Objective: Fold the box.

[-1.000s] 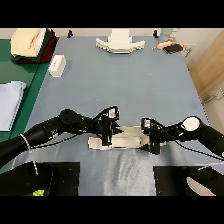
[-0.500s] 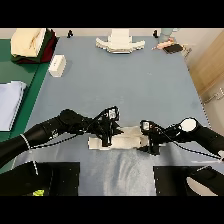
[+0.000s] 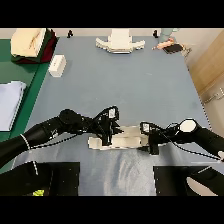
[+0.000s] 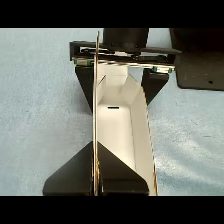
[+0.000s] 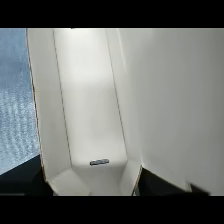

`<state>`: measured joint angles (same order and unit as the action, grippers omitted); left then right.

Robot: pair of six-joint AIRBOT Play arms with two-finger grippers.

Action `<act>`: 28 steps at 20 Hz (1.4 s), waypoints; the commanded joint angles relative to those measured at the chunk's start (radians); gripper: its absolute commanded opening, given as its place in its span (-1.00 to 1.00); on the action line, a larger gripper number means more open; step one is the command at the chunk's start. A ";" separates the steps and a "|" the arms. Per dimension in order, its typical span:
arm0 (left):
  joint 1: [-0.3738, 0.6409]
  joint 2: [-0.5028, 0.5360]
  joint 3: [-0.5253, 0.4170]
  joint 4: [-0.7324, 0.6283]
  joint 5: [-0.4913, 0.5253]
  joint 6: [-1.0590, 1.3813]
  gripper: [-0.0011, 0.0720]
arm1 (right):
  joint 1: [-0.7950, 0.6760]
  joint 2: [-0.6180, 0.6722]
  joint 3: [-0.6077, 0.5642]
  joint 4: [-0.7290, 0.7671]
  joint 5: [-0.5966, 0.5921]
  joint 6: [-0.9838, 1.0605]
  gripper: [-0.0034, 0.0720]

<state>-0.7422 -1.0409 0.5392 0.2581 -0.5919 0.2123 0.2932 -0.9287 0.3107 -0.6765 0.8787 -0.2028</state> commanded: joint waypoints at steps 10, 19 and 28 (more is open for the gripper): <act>0.000 0.000 0.000 0.000 -0.002 0.000 -0.93 | 0.026 -0.001 -0.026 0.004 -0.005 -0.008 0.59; 0.000 0.000 0.000 0.000 -0.002 0.000 -0.93 | 0.027 0.002 -0.025 0.001 -0.010 -0.008 0.44; 0.000 0.000 0.000 0.000 -0.002 0.000 -0.93 | 0.026 0.042 -0.010 -0.017 -0.062 -0.026 0.48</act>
